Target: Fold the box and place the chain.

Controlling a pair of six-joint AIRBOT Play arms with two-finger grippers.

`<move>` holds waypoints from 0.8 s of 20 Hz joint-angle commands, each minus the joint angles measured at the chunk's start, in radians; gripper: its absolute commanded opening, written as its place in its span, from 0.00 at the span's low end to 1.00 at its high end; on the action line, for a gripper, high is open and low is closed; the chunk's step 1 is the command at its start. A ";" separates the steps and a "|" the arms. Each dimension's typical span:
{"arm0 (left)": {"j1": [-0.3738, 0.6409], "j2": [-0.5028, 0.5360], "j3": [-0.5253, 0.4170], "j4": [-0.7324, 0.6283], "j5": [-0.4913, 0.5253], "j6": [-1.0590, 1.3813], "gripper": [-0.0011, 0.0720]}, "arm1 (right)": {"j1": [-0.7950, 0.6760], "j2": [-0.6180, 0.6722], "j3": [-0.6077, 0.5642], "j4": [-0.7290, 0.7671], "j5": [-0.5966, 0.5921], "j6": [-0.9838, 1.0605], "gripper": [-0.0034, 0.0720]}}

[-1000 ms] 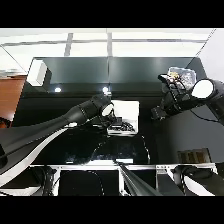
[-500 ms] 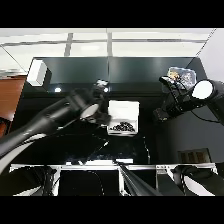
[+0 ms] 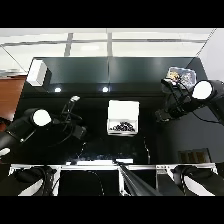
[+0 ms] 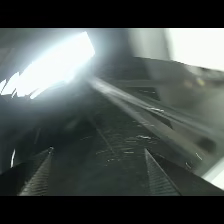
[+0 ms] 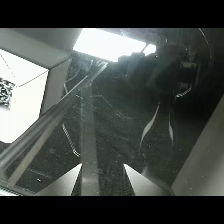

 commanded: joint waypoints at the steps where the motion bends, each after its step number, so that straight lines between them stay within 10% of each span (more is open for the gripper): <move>1: -0.008 0.000 -0.072 -0.230 0.072 0.752 1.00 | -0.001 0.000 0.000 -0.004 0.005 0.009 0.46; 5: -0.100 -0.012 -0.060 -0.231 0.166 1.222 1.00 | -0.001 0.000 0.000 -0.004 0.006 0.009 0.46; 16: -0.023 -0.319 0.104 -0.483 0.098 1.432 1.00 | 0.000 0.000 0.000 0.023 0.004 0.042 0.46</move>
